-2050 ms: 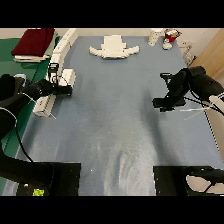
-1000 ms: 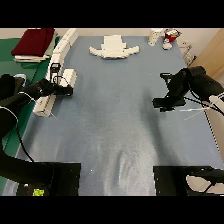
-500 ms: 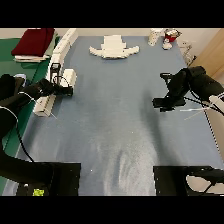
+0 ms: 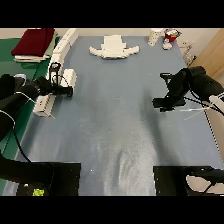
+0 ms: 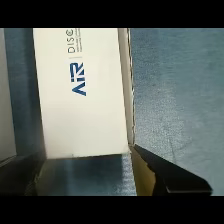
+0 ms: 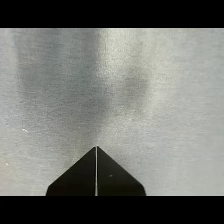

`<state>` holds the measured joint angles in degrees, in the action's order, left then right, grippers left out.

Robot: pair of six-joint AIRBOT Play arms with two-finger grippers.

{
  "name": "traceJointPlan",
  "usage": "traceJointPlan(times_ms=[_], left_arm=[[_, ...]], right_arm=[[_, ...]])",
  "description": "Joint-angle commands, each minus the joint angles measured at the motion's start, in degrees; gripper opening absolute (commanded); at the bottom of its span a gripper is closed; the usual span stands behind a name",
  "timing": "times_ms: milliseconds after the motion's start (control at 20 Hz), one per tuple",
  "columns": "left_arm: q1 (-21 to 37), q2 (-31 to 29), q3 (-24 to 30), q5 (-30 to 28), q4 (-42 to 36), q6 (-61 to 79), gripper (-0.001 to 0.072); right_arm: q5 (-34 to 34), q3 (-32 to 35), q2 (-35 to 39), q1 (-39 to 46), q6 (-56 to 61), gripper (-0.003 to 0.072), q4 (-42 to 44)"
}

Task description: Fold the box.

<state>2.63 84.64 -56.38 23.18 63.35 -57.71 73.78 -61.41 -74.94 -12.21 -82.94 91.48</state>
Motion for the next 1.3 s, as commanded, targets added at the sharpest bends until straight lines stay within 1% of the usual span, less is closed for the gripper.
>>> traceJointPlan(times_ms=[0, 200, 250, 300, 350, 450, 550, 650, 700, 800, 950, 1100, 1250], left_arm=[[1.3, -2.4, 0.0, 7.5, 0.4, -0.3, 0.0704], [3.9, -6.0, -0.2, 18.3, 1.1, -0.9, 0.0703], [4.2, -7.0, -0.2, 21.2, 0.9, -0.9, 0.0632], [4.2, -7.9, -0.2, 24.5, 0.7, -1.7, 0.0275], [4.2, -8.8, -0.2, 28.1, 0.7, -1.6, 0.0017], [4.1, -10.1, -0.5, 32.7, -0.3, -1.7, 0.0011], [4.1, -11.9, -0.5, 36.3, -3.0, -1.7, 0.0008], [2.6, -15.0, -0.3, 38.5, -4.3, -2.1, 0.0005], [0.8, -17.1, -0.1, 38.5, -4.2, -2.9, 0.0005], [-4.0, -21.1, 0.5, 38.6, -4.2, -5.7, 0.0005], [-13.8, -25.2, 2.4, 38.0, -4.2, -10.2, 0.0006], [-22.9, -25.4, 4.9, 35.3, -3.6, -13.0, 0.0006], [-28.9, -25.1, 7.9, 31.2, 0.0, -15.9, 0.0007]], right_arm=[[0.0, -0.1, 0.0, 0.0, 0.0, 0.0007, 0.0], [0.0, -0.1, 0.0, 0.0, 0.0, 0.0007, 0.0], [0.0, -0.1, 0.0, 0.0, 0.0, 0.0007, 0.0], [0.0, -0.1, 0.0, 0.0, 0.0, 0.0007, 0.0], [0.0, -0.1, 0.0, 0.0, 0.0, 0.0007, 0.0], [0.0, -0.1, 0.0, 0.0, 0.0, 0.0007, 0.0], [0.0, -0.1, 0.0, 0.0, 0.0, 0.0007, 0.0], [0.0, -0.1, 0.0, 0.0, 0.0, 0.0006, 0.0], [0.0, -0.1, 0.0, 0.0, 0.0, 0.0006, 0.0], [0.0, -0.1, 0.0, 0.0, 0.0, 0.0007, 0.0], [0.0, -0.1, 0.0, 0.0, 0.0, 0.0006, 0.0], [0.0, -0.1, 0.0, 0.0, 0.0, 0.0007, 0.0], [0.0, -0.1, 0.0, 0.0, 0.0, 0.0007, 0.0]])
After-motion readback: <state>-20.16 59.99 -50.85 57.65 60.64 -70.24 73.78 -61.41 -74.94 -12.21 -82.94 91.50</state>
